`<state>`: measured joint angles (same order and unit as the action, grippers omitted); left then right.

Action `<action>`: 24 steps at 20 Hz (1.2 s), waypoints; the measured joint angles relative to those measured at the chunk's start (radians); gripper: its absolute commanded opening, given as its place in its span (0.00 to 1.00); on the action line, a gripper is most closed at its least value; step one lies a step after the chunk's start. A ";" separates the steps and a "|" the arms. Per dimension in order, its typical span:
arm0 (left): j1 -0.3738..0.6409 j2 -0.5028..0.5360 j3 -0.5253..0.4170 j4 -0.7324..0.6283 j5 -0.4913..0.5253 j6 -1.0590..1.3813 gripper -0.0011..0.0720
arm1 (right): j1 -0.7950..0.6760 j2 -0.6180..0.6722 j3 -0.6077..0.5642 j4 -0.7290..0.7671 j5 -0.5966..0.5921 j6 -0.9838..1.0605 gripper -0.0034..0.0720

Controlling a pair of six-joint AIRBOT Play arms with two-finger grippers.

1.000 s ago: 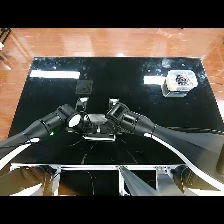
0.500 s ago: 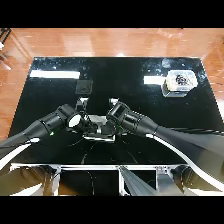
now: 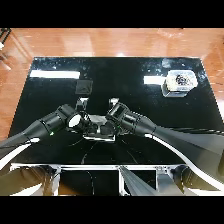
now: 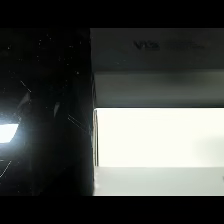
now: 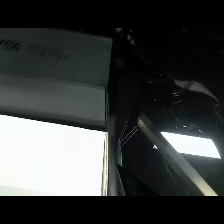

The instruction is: Fold the box and place the chain.

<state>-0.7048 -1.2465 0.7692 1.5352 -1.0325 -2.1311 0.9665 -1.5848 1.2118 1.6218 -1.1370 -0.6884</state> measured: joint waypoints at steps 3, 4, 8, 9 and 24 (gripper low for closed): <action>0.000 0.000 0.000 -0.003 0.000 0.000 0.05 | 0.000 -0.002 0.000 0.006 0.006 0.000 0.07; 0.000 0.000 0.000 -0.011 -0.007 -0.010 0.05 | 0.000 -0.002 0.000 0.008 0.005 0.008 0.07; 0.000 0.000 0.000 -0.004 -0.006 -0.004 0.05 | 0.000 -0.002 0.000 0.016 0.013 0.002 0.07; 0.000 0.000 0.000 -0.003 -0.006 -0.003 0.05 | 0.000 -0.002 0.000 0.019 0.015 0.000 0.08; 0.000 0.000 0.000 0.001 -0.001 0.000 0.05 | -0.046 0.244 0.000 -0.021 -0.176 -0.235 0.54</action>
<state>-0.7048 -1.2465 0.7692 1.5360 -1.0332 -2.1311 0.9207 -1.3407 1.2114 1.6005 -1.3132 -0.9234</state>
